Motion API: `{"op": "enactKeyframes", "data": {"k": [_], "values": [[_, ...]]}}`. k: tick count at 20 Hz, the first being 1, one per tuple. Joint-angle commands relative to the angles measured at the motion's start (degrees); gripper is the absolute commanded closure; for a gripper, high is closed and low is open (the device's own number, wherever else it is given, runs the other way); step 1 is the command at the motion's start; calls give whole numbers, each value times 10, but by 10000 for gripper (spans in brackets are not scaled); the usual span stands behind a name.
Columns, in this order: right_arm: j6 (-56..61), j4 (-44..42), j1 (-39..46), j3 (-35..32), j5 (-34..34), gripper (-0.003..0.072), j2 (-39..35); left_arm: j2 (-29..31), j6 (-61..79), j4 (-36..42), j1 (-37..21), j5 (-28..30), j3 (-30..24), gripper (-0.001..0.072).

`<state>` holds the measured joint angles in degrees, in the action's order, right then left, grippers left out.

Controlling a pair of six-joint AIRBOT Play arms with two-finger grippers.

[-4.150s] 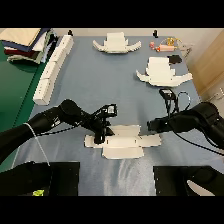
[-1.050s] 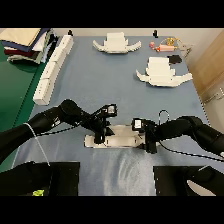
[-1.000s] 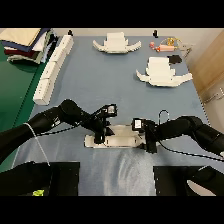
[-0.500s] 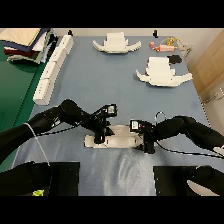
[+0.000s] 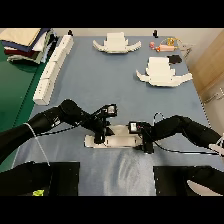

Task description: Fold the box.

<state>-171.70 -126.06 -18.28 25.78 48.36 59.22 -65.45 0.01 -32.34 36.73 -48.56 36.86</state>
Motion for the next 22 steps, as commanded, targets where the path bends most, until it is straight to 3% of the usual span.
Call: {"op": "enactKeyframes", "data": {"k": [1,3,4,22], "values": [[-3,0,0,0,-8,37,11,0,0,0,0,0,0,693],[-3,0,0,0,-7,152,12,0,0,0,0,0,0,693],[-3,0,0,0,-7,174,11,0,0,0,0,0,0,693],[-3,3,0,0,7,173,11,0,0,0,0,0,0,693]]}}
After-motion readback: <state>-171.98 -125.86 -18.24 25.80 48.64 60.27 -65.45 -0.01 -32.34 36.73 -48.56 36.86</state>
